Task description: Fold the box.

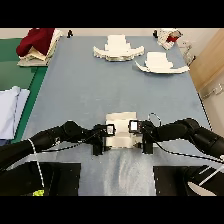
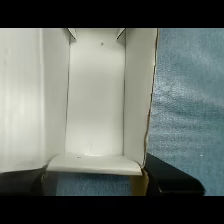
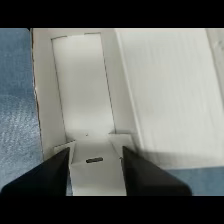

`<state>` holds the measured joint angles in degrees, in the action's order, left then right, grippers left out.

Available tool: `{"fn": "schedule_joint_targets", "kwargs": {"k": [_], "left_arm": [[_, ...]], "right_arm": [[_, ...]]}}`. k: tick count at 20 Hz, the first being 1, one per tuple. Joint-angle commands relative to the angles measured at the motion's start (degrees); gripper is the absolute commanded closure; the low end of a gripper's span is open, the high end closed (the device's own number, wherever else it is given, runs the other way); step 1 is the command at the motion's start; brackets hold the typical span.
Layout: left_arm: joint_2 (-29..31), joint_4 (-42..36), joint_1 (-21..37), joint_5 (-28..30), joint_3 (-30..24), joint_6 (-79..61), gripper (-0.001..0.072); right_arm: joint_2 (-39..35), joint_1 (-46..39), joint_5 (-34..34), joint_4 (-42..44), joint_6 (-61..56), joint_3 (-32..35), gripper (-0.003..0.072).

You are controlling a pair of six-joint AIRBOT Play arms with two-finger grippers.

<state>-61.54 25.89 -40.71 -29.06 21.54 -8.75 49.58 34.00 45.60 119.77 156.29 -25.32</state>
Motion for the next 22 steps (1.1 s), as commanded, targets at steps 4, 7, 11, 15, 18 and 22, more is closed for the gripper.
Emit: {"fn": "schedule_joint_targets", "kwargs": {"k": [4,7,11,15,18,22], "left_arm": [[0.0,0.0,0.0,0.0,0.0,0.0,0.0308],[0.0,0.0,0.0,0.0,0.0,0.0,0.0308],[0.0,0.0,0.0,0.0,0.0,0.0,0.0308],[0.0,0.0,0.0,0.0,0.0,0.0,0.0308],[0.0,0.0,0.0,0.0,0.0,0.0,0.0308],[0.0,0.0,0.0,0.0,0.0,0.0,0.0308]], "right_arm": [[-1.5,0.0,8.8,-16.2,-29.0,-1.4,0.0674],[-4.2,-0.1,14.4,-31.6,-51.8,-4.3,0.0683],[-7.1,-5.3,23.5,-50.1,-82.6,-6.8,0.0684],[-4.7,-23.5,27.0,-33.9,-83.1,-6.8,0.0684],[0.8,-36.0,27.9,-13.4,-70.8,-6.8,0.0684],[9.6,-41.5,28.9,1.9,-61.9,-5.1,0.0684]]}}
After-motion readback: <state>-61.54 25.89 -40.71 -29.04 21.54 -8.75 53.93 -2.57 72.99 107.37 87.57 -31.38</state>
